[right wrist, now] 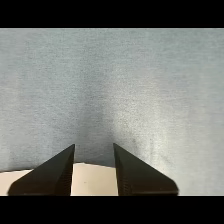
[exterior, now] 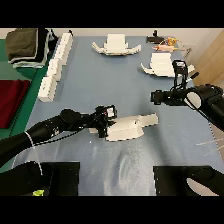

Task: Fold the box.

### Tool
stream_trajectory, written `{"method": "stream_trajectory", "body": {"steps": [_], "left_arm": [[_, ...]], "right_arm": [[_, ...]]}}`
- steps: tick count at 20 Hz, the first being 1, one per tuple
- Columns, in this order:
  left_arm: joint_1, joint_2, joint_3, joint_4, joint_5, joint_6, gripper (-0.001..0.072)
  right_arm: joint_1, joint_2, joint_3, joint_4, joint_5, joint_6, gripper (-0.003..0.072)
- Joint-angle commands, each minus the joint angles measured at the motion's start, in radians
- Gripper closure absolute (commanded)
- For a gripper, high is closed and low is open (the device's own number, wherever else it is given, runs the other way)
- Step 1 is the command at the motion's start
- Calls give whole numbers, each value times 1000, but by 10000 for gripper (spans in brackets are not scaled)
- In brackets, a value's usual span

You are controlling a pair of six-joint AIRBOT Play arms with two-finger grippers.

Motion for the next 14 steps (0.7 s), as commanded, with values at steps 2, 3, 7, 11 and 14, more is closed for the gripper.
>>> {"method": "stream_trajectory", "body": {"steps": [2, 3, 7, 11, 14], "left_arm": [[54, 2, 23, 2, -70, -86, 696], [91, 2, 45, 9, -146, -109, 696], [233, -30, 106, 49, -385, -156, 696], [237, -120, 159, 65, -494, -163, 696], [233, -168, 240, 97, -528, -212, 696]], "right_arm": [[0, -1, 1, 16, 0, 0, 289], [0, -1, 1, 16, 0, 0, 290], [0, -1, 1, 16, 0, 0, 289], [0, -1, 1, 19, 0, 0, 290], [0, -1, 1, 23, 0, 0, 290]]}}
